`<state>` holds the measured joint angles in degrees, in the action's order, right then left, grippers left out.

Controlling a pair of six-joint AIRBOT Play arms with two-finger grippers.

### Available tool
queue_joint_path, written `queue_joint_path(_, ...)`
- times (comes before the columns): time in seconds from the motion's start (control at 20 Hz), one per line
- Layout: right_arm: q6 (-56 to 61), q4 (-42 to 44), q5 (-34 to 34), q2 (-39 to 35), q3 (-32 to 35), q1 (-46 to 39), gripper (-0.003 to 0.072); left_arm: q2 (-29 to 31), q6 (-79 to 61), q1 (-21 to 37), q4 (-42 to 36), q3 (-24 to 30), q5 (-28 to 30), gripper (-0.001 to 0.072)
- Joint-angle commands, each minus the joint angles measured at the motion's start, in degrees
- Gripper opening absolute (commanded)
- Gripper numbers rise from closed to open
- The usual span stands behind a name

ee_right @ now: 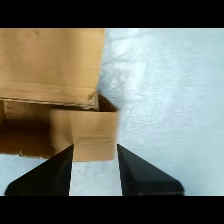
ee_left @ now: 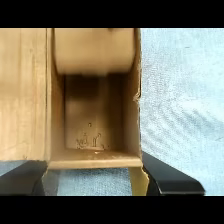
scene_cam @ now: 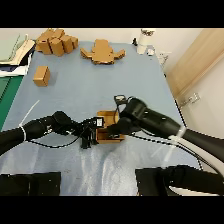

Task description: Fold the box.

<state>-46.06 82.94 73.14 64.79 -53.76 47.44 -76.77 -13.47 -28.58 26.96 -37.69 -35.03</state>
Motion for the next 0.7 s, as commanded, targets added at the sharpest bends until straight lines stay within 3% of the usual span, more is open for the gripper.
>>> queue_joint_path(0.0, -0.24, -2.99, 0.85, -7.87, 0.24, -4.09, 0.0419, 0.0, 0.0, -0.02, 0.0, 0.02, 0.02, 0.0468)
queue_joint_path(0.15, -9.27, 2.43, -0.44, -8.52, 0.48, -9.92, 0.042, -0.02, 0.0, -0.02, 0.0, 0.02, 0.04, 0.0468)
queue_joint_path(0.25, -10.97, -1.05, -0.85, -7.37, 1.14, -10.64, 0.0418, 0.0, 0.0, -0.02, 0.0, 0.02, 0.04, 0.0468)
queue_joint_path(0.4, -9.4, -9.62, 4.39, -7.76, 1.22, -14.21, 0.0149, 0.0, 0.0, -0.02, 0.0, 0.02, 0.07, 0.0468)
queue_joint_path(0.5, -9.49, -8.83, 5.95, -8.33, 1.6, -20.37, 0.0005, 0.0, 0.0, -0.04, 0.0, 0.02, -0.04, 0.0468)
queue_joint_path(0.65, -16.96, 2.82, 0.13, -8.68, 6.97, -29.03, 0.0004, 0.0, 0.0, -0.02, 0.0, 0.02, 0.04, 0.0468)
